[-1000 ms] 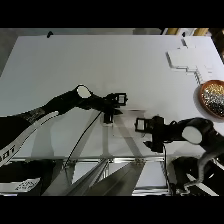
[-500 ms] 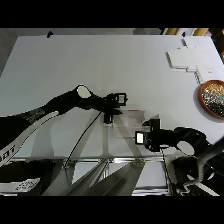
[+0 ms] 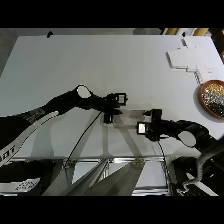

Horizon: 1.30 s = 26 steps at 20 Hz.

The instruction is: Fold the box and place the chain.

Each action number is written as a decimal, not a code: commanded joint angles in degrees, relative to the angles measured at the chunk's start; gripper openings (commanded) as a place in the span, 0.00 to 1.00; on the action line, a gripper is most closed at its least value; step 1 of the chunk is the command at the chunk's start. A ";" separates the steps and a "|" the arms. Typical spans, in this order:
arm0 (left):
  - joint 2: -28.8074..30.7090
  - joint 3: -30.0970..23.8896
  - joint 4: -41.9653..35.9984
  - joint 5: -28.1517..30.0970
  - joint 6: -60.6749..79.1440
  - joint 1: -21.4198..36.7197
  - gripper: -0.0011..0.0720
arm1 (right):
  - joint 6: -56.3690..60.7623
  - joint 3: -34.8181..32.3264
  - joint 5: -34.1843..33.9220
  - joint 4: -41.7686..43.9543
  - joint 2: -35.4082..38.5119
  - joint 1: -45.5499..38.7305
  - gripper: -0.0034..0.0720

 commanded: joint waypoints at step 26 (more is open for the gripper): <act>0.02 -0.02 0.02 -0.04 0.07 0.00 0.03 | -57.44 6.10 17.44 43.95 -27.80 -23.69 0.95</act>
